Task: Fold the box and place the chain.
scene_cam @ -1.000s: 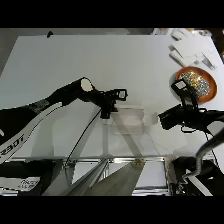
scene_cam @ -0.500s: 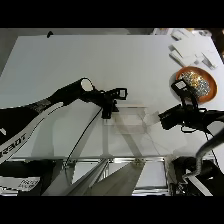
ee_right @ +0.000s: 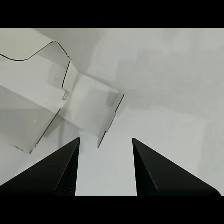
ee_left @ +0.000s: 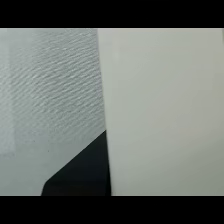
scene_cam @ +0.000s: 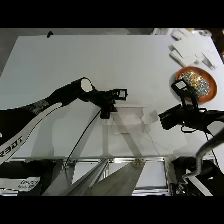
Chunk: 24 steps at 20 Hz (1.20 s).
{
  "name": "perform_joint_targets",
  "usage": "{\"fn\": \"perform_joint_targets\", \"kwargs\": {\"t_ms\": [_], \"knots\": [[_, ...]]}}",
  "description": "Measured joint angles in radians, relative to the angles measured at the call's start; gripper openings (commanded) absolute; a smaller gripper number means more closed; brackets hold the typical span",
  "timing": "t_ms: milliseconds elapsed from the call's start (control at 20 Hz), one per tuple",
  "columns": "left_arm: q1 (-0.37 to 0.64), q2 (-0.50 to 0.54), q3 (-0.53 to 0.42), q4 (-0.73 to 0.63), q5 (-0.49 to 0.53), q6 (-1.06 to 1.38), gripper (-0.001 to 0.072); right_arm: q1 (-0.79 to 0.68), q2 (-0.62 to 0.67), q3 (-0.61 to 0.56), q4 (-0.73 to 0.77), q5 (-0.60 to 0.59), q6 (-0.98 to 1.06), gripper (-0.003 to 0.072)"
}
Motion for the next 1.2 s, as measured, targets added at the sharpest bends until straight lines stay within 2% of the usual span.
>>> {"fn": "perform_joint_targets", "kwargs": {"t_ms": [1200], "knots": [[0.0,0.001,0.0,0.016,0.031,-0.017,0.0008,0.0,0.0,0.0,0.0,0.0,0.0,0.0364]]}}
